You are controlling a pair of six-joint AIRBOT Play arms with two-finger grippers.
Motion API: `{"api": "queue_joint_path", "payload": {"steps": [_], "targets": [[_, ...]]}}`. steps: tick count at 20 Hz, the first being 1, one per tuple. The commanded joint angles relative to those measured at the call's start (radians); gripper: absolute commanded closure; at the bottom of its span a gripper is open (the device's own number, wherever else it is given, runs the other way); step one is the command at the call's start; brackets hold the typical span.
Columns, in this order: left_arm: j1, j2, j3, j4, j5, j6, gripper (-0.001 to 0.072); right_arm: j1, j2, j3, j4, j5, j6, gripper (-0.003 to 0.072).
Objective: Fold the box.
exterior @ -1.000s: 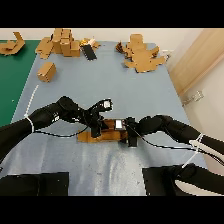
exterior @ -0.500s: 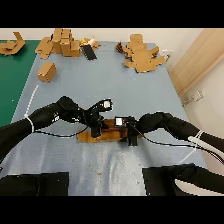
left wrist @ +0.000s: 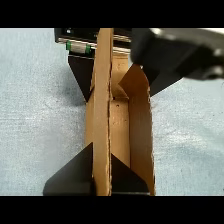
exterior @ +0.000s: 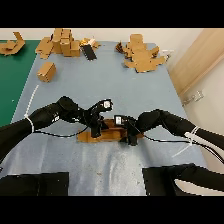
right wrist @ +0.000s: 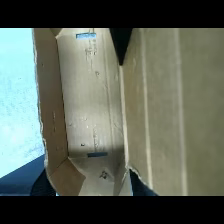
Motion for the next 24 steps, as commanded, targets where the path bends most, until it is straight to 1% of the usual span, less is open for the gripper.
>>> {"api": "queue_joint_path", "payload": {"steps": [1, 9, 10, 11, 24], "targets": [[0.001, 0.0, 0.001, 0.0, 0.001, 0.0, 0.0696, -0.001, -0.006, 0.001, 0.002, -0.007, 0.0, 0.0098], [0.001, 0.0, 0.001, 0.0, 0.001, 0.0, 0.0696, -0.001, -0.006, 0.001, 0.003, 0.003, 0.0, 0.0104], [0.001, 0.0, 0.001, 0.0, 0.001, 0.0, 0.0696, -0.001, -0.006, 0.001, 0.004, 0.004, 0.0, 0.0132], [0.001, 0.0, 0.001, 0.0, 0.001, 0.0, 0.0696, -0.001, -0.006, 0.002, 0.005, 0.004, 0.002, 0.0189], [0.001, 0.0, 0.001, 0.0, 0.001, 0.0, 0.0696, 0.01, -0.006, 0.001, 0.004, 0.003, 0.002, 0.0189]]}}
